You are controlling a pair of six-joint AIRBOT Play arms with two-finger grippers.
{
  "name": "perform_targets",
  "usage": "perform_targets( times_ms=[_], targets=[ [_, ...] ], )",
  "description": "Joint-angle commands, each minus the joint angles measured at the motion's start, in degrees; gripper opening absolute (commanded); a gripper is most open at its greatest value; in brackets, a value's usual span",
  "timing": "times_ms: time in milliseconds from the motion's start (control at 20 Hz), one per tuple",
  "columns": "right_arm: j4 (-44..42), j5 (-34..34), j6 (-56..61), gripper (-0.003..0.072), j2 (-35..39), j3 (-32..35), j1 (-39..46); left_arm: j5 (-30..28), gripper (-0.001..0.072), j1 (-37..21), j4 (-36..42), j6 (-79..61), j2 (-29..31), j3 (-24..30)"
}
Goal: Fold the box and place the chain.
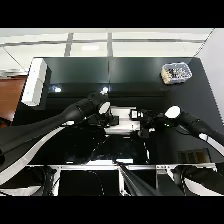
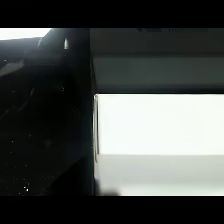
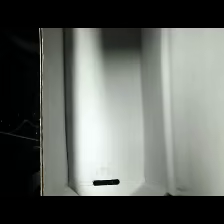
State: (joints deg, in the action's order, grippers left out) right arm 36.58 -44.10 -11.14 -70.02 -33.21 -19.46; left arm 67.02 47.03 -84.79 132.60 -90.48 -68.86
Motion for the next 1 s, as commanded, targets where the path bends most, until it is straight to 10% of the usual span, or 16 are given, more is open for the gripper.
perform_targets(
  times_ms=[0,200,450,700,800,950],
  targets=[
    [8.70,-2.36,4.39,0.0720,5.42,-0.57,1.40,0.35,0.0027,-0.02,0.00,-0.13,-0.04,-0.02],
    [9.49,-5.27,4.72,0.0720,5.79,-0.57,2.34,0.59,0.0027,-0.02,0.00,-0.13,-0.04,-0.02],
    [2.54,-4.50,1.09,0.0217,4.17,-0.57,0.24,0.50,0.0027,-0.02,0.00,-0.13,-0.04,-0.02],
    [-7.26,-2.71,0.83,0.0203,1.14,-0.55,-0.55,0.26,0.0027,-0.02,0.00,-0.13,-0.04,-0.02],
    [-9.14,-2.25,2.80,0.0475,0.52,-0.55,-0.52,0.28,0.0027,-0.02,0.00,-0.13,-0.04,-0.02],
    [-7.43,-2.40,7.39,0.0330,0.52,-0.55,-0.17,0.26,0.0027,-0.02,0.00,-0.11,-0.04,-0.02]
  ],
)
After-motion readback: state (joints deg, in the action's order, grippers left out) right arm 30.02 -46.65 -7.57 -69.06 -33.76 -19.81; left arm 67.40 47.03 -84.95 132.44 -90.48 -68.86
